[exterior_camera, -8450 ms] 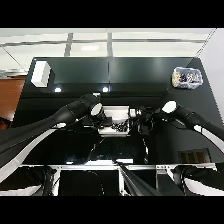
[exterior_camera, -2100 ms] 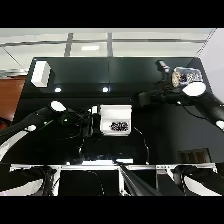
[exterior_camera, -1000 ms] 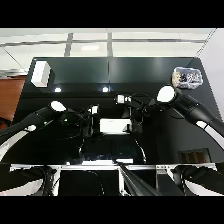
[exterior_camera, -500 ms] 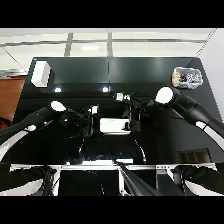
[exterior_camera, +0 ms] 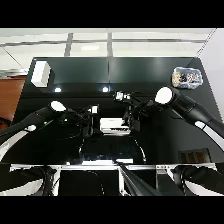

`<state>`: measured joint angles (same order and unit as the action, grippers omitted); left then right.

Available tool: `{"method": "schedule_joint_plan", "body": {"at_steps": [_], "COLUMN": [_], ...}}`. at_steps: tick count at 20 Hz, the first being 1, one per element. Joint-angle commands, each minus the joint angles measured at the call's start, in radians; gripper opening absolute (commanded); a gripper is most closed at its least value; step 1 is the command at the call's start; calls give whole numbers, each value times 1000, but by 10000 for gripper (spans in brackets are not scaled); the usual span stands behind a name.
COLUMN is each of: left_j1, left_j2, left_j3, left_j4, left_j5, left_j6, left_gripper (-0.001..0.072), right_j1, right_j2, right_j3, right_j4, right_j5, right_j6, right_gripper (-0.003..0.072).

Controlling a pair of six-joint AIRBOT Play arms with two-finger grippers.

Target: Fold the box and place the chain.

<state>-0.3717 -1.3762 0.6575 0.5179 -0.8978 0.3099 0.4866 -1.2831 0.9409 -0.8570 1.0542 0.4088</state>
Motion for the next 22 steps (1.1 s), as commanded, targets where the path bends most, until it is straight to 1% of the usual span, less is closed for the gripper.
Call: {"method": "schedule_joint_plan", "body": {"at_steps": [1,8,11,16,17,18,22], "left_j1": [-1,-1,-1,-1,-1,-1,-1], "left_j2": [-1,-1,-1,-1,-1,-1,-1], "left_j3": [1,1,1,1,1,1,1], "left_j4": [0,1,0,0,0,0,0], "left_j5": [-1,-1,-1,-1,-1,-1,-1], "left_j6": [1,1,1,1,1,1,1], "left_gripper": [391,391,391,391,391,391,392], "right_j1": [0,1,1,1,1,1,1], "right_j2": [0,-1,-1,0,0,0,-1], "right_j3": [-2,-8,-8,-8,-8,-8,-10], "right_j4": [-19,-37,-37,-34,-34,-34,-34], "right_j5": [15,28,35,40,42,42,42], "right_j6": [3,3,3,3,3,4,4], "right_gripper": [257,259,308,310,360,375,375]}}
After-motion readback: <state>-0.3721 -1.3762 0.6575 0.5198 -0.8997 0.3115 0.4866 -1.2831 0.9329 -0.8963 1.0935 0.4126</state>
